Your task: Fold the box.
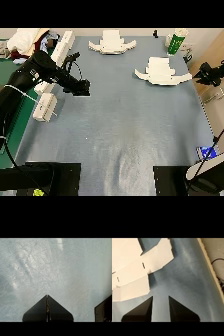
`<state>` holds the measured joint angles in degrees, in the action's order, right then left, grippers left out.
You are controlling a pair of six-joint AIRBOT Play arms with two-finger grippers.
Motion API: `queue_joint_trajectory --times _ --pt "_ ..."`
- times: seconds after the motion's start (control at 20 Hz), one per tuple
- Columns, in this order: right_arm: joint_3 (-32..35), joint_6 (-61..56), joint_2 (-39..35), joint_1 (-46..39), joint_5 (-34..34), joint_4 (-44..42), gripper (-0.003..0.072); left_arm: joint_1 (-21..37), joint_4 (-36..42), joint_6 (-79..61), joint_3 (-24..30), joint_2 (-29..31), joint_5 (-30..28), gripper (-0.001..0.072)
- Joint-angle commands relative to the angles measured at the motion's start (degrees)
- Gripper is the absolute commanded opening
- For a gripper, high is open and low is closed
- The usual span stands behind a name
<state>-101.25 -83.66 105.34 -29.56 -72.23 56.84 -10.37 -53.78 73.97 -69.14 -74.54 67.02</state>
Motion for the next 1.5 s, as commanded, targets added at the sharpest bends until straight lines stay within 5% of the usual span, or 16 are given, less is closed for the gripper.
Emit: queue_joint_trajectory --times 0.0,0.25,0.5,0.95,1.15,1.2,1.45 --pt "-7.69 8.22 9.81 -3.69 0.04 -6.36 0.0304 0.02 -0.02 -0.02 -0.07 -0.02 0.0 0.0014" --pt "-15.21 12.31 18.27 -3.65 2.67 -15.17 0.0304 0.02 -0.02 -0.02 -0.07 -0.02 0.0 0.0014" --pt "-15.28 14.16 18.86 -3.54 13.42 -16.94 0.0304 0.02 -0.02 -0.02 -0.07 -0.02 0.0 0.0014" --pt "-15.28 18.05 20.63 0.0 11.72 -16.15 0.0298 0.02 -0.02 -0.02 -0.07 -0.02 0.0 0.0014" --pt "-15.91 18.71 21.31 1.38 7.96 -19.04 0.0104 0.02 -0.02 -0.02 -0.07 -0.02 0.0 0.0014" --pt "-16.55 19.5 21.29 1.46 5.81 -21.24 0.0003 0.02 -0.02 -0.02 -0.07 -0.02 0.0 0.0014" --pt "-14.51 19.02 16.96 2.62 -4.55 -31.5 0.0 0.02 -0.02 -0.02 -0.07 -0.02 0.0 0.0014"
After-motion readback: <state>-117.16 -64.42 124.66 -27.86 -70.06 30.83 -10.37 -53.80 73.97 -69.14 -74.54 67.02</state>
